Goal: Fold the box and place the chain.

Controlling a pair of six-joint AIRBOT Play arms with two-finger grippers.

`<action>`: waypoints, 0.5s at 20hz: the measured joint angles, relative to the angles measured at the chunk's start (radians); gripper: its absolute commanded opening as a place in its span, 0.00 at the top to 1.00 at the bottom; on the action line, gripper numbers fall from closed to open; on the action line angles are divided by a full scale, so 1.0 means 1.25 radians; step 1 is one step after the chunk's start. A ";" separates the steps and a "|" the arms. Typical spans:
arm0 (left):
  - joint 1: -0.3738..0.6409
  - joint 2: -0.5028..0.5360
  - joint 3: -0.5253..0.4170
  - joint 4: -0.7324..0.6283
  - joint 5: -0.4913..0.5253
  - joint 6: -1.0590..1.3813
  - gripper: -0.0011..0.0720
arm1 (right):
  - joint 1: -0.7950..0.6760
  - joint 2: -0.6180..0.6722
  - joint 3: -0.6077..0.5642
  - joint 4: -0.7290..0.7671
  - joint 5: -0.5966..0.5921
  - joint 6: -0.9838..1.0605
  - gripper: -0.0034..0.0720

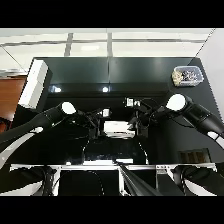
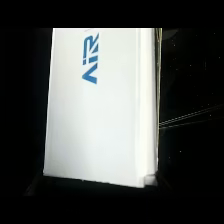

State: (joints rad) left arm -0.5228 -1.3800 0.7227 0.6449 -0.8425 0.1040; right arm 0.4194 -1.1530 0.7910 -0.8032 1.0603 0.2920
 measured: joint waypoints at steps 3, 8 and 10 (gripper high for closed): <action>0.000 0.000 0.000 0.000 -0.001 0.000 0.35 | 0.001 -0.003 -0.001 -0.002 -0.004 0.001 0.64; 0.000 0.000 0.000 0.000 0.000 0.000 0.35 | 0.002 -0.005 -0.001 0.000 -0.015 0.003 0.64; 0.000 0.000 0.000 0.000 0.001 0.000 0.35 | 0.002 -0.005 -0.001 0.000 -0.017 0.003 0.64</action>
